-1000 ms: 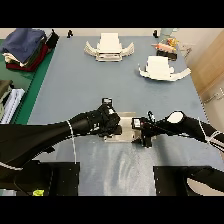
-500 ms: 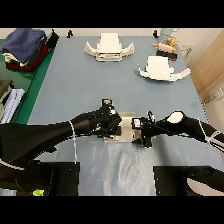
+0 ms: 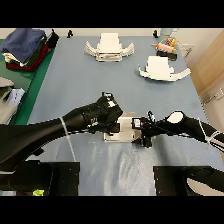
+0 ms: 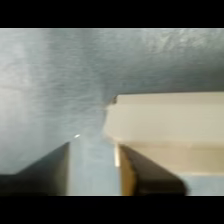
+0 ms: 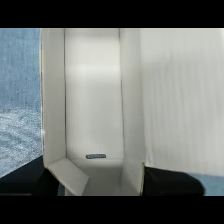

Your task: Fold the box.

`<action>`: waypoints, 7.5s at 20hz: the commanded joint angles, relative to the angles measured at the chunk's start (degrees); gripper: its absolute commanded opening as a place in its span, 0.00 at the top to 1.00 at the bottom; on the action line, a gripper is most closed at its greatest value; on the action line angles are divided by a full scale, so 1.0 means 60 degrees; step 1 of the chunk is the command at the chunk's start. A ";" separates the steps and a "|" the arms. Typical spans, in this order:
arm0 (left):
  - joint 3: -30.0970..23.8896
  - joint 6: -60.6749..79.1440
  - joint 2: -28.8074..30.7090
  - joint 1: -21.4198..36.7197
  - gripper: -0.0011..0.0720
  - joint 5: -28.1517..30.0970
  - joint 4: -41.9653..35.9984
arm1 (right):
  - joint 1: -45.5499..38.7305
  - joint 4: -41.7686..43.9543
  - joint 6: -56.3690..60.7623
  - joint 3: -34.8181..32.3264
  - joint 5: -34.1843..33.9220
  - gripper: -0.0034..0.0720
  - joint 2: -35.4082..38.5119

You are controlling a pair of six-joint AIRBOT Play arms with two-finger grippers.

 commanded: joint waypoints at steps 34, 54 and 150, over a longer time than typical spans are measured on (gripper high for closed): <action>-0.5701 2.5288 0.1672 0.5056 0.04 0.6171 -0.9661 | -0.0004 0.0004 0.0000 -0.0004 0.0004 0.15 -0.0004; -0.6058 2.4866 0.1351 0.4171 0.04 0.7289 -1.0214 | -0.0004 0.0004 0.0000 -0.0004 0.0004 0.15 -0.0004; -0.6517 2.6185 0.1745 0.4244 0.29 0.7737 -1.1562 | -0.0022 0.0608 0.0047 0.0015 0.0018 0.00 0.0040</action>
